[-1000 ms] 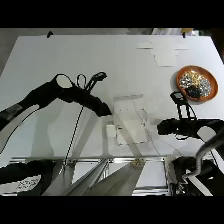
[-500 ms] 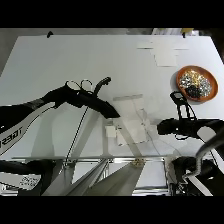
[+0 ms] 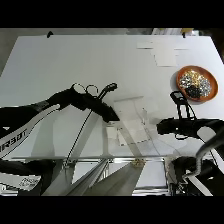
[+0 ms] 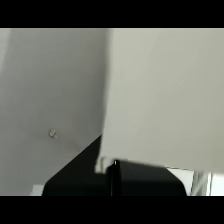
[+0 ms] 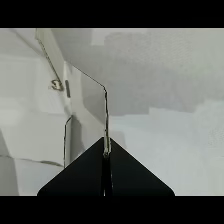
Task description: Fold the box and place the chain.
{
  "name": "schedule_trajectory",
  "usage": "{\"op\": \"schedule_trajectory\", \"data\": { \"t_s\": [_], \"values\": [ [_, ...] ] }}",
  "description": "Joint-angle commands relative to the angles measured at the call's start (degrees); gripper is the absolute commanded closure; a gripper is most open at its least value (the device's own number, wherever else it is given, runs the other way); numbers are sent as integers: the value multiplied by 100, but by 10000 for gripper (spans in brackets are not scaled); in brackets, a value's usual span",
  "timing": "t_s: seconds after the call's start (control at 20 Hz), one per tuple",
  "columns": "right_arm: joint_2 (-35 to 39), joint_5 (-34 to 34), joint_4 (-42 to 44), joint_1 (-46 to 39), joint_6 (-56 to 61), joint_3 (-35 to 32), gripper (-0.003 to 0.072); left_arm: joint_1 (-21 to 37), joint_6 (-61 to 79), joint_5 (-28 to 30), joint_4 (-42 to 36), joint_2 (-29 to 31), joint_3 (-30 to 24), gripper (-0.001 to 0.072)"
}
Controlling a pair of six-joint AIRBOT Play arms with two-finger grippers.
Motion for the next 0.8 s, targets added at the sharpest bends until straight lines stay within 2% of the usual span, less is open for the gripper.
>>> {"op": "schedule_trajectory", "data": {
  "t_s": [0.0,0.15,0.2,0.3,0.4,0.55,0.75],
  "values": [
    [4,11,0,4,2,-4,672,31,404,103,118,90,4,707],
    [7,7,247,4,-26,-2,670,2,1025,72,138,146,4,709],
    [7,-2,407,4,-81,-2,638,-2,1222,57,144,188,4,709],
    [9,-66,728,4,-317,15,461,-22,1620,70,186,356,4,709],
    [20,-79,791,2,-627,175,451,-22,1631,-26,254,621,4,710],
    [92,234,463,2,-863,719,421,-22,1303,-280,1003,1270,-90,716],
    [463,326,291,4,-863,957,421,-22,1668,354,988,2094,-811,714]
  ]
}}
